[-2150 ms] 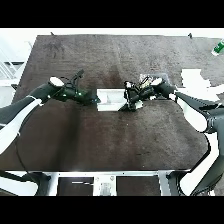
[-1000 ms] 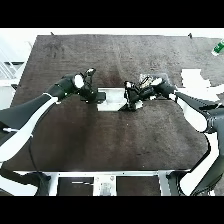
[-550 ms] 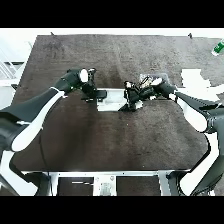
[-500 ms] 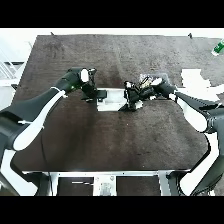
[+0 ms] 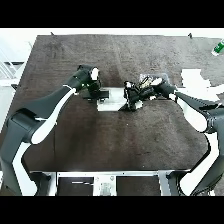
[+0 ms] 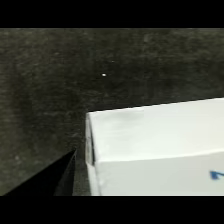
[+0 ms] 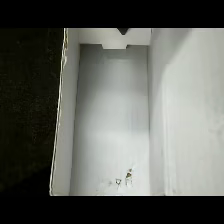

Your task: Fold the box and place the chain.

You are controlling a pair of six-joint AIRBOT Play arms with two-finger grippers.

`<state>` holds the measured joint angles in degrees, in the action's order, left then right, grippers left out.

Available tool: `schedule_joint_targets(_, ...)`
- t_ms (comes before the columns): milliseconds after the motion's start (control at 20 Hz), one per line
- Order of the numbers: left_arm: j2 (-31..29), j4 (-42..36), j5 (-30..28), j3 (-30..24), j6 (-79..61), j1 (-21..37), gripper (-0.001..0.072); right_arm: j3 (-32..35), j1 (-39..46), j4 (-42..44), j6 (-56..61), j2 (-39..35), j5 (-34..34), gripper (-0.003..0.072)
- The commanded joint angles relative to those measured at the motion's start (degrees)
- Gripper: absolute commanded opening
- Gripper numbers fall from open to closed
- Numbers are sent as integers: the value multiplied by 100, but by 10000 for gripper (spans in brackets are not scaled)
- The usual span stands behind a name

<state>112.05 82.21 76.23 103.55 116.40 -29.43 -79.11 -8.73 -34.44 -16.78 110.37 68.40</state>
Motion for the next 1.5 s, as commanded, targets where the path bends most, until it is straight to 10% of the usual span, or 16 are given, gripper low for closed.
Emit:
schedule_joint_targets(0, 72, 400, 184, 142, 214, -22, 400, -2, 2, -4, 0, 0, 2, 494)
schedule_joint_targets(450, 83, 551, 63, 142, 223, -216, 374, -2, 2, -4, 0, 0, 2, 495)
schedule_joint_targets(700, 129, 590, 138, 140, 254, -219, 135, -2, 2, -4, 0, 0, 2, 494)
schedule_joint_targets(1100, 136, 590, 118, 138, 334, -219, 51, -2, 2, -4, 0, 0, 2, 495)
schedule_joint_targets(1150, 136, 590, 118, 138, 310, -219, 89, -2, 2, -4, 0, 0, 2, 494)
schedule_joint_targets(1250, 111, 459, 90, 138, 153, -216, 458, -2, 2, -4, 2, 0, 2, 495)
schedule_joint_targets(1450, 68, 435, 243, 258, 11, -219, 486, -2, 2, -4, 0, 0, 2, 494)
